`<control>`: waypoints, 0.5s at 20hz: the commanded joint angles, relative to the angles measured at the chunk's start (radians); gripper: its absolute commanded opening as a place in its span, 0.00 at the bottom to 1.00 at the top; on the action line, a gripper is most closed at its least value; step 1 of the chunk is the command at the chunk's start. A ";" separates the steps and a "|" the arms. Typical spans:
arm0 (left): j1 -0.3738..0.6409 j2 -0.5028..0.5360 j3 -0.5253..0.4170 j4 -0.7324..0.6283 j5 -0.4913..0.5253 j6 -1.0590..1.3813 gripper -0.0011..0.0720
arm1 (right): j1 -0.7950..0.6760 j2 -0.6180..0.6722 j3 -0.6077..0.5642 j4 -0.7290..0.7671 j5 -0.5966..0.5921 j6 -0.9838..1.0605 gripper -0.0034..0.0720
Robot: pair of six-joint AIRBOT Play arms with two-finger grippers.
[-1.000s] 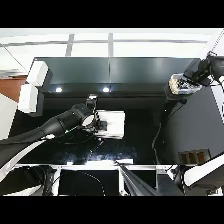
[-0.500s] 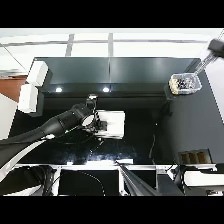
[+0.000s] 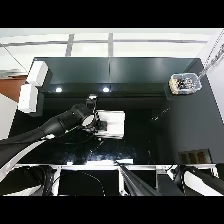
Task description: Fold the box and place the chain.
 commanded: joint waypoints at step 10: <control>0.000 0.000 0.000 0.000 -0.002 0.000 0.05 | 0.471 0.110 -0.101 0.209 -0.389 -0.127 0.08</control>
